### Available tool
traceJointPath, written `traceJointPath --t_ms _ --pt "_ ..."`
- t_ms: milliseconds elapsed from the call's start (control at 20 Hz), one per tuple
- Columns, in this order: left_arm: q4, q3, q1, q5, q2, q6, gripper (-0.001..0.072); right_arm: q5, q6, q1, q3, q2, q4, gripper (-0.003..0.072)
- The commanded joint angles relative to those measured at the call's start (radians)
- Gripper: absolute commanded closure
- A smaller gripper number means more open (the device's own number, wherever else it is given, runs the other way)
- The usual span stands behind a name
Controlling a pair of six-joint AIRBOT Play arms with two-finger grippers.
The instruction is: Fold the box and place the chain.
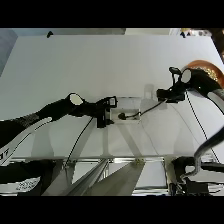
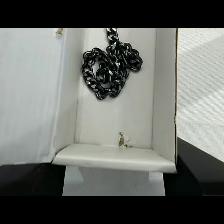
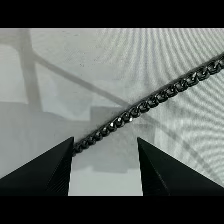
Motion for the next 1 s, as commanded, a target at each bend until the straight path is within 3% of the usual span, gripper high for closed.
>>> traceJointPath --t_ms 0,150,450,550,750,800,850,950 --pt "0.0 0.0 0.0 0.0 0.0 0.0 0.0316 -0.014 0.013 -0.001 0.001 -0.01 0.003 0.0294" --pt "0.0 0.0 0.0 0.0 0.0 0.0 0.0316 -0.023 0.013 -0.001 0.001 -0.011 0.002 0.0389" --pt "0.0 0.0 0.0 0.0 0.0 0.0 0.0316 -0.017 0.013 -0.001 0.0 -0.028 -0.001 0.0408" --pt "0.0 0.0 0.0 0.0 0.0 0.0 0.0316 -0.013 0.014 -0.001 0.0 -0.035 0.0 0.0484" --pt "0.0 0.0 0.0 0.0 0.0 0.0 0.0316 -0.006 0.013 -0.001 0.0 -0.039 -0.001 0.0548" --pt "0.0 0.0 0.0 0.0 0.0 0.0 0.0316 -0.002 0.012 -0.001 0.001 -0.039 0.0 0.0635" --pt "0.0 0.0 0.0 0.0 0.0 0.0 0.0316 0.011 0.011 -0.001 0.001 -0.039 -0.001 0.0668" --pt "0.0 0.0 0.0 0.0 0.0 0.0 0.0316 0.016 0.009 -0.001 0.001 -0.039 -0.001 0.0668"
